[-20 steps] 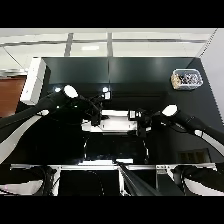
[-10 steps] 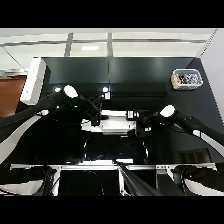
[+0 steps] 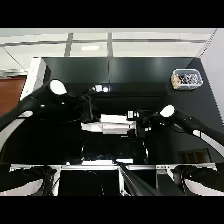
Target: Fold the box and place the chain.
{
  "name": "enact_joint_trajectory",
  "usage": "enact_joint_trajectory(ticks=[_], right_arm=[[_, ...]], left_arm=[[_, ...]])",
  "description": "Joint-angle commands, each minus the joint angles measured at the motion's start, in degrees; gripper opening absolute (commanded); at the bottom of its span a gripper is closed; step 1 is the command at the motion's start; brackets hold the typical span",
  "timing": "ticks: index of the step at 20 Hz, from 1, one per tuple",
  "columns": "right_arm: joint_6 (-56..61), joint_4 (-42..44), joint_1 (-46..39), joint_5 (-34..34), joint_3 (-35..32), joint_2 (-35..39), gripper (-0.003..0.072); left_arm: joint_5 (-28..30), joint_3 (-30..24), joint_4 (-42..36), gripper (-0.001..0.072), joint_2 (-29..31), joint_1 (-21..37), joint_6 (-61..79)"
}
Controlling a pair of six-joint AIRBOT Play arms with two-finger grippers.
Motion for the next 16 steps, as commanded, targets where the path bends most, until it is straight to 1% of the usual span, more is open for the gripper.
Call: enact_joint_trajectory(ticks=[1,2,3,4,5,6,7,8,10,11,12,13,14,16], right_arm=[[0.0,-0.2,0.1,0.0,0.0,0.0,0.0469],[0.0,-0.2,0.1,-0.1,0.0,0.0,0.0469],[0.0,-0.2,0.1,-0.1,0.0,0.0,0.0469],[0.0,-0.2,0.1,-0.1,0.0,0.0,0.0469],[0.0,-0.2,0.1,-0.1,0.0,0.0,0.0469],[0.0,-0.2,0.1,-0.1,0.0,0.0,0.0469],[0.0,-0.2,0.1,-0.2,0.0,0.0,0.0468],[0.1,-0.2,0.1,-0.2,0.0,0.0,0.0469],[0.1,-0.1,0.1,-0.2,0.0,0.0,0.0469],[0.1,-0.2,0.1,-0.2,0.0,0.0,0.0469],[0.0,-0.1,0.1,-0.2,0.0,0.0,0.0469],[0.1,-0.1,0.1,-0.2,0.0,0.0,0.0469],[0.1,-0.1,0.1,-0.2,0.0,0.0,0.0469],[0.1,-0.1,0.1,-0.2,0.0,0.0,0.0469]], left_arm=[[-8.8,-0.3,5.1,0.0634,5.4,2.4,-19.2],[-11.8,-1.2,4.3,0.0460,5.7,2.0,-22.4],[-14.3,-2.6,1.9,0.0220,5.7,1.4,-23.0],[-15.0,-4.7,-3.0,0.0031,5.7,0.4,-21.3],[-13.4,-7.2,-9.5,0.0029,5.7,-0.7,-18.2],[-8.6,-10.4,-17.1,0.0029,5.7,-2.1,-14.4],[-2.7,-13.0,-23.8,0.0029,5.6,-3.4,-10.9],[4.3,-15.0,-29.5,0.0029,5.5,-4.2,-7.6],[17.4,-16.0,-37.9,0.0031,5.5,-3.7,-4.3],[22.6,-16.0,-41.8,0.0031,5.5,-2.9,-2.4],[26.5,-15.9,-42.7,0.0031,5.3,-2.1,-1.4],[29.3,-16.0,-40.8,0.0030,4.6,-1.6,-1.5],[30.2,-16.0,-37.9,0.0030,3.3,-1.1,-2.9],[28.4,-16.0,-34.4,0.0029,-0.2,-0.7,-7.1]])
